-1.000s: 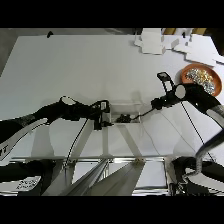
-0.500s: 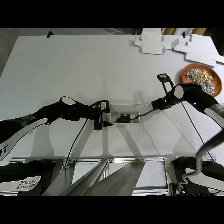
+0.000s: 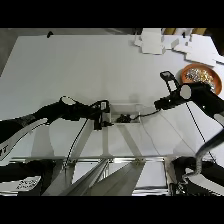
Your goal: Fold the box and place the chain.
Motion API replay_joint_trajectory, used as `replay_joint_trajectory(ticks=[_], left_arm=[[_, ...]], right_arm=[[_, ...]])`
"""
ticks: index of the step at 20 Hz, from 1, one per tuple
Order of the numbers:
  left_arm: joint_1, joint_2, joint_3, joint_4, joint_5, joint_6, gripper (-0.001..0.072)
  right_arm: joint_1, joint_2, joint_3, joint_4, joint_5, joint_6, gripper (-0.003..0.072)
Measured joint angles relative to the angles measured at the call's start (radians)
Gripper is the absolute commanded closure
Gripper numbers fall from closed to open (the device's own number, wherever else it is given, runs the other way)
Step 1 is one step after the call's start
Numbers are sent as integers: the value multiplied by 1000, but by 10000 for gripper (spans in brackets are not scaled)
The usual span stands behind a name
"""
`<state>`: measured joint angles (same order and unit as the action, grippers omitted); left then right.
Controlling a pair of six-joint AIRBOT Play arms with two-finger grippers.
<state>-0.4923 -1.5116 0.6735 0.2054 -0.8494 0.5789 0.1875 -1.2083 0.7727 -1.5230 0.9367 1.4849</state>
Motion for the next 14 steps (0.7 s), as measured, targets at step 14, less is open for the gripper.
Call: replay_joint_trajectory(ticks=[14], left_arm=[[0,0,0,0,0,0,367]], right_arm=[[-19,-6,-1,-5,-15,8,287]])
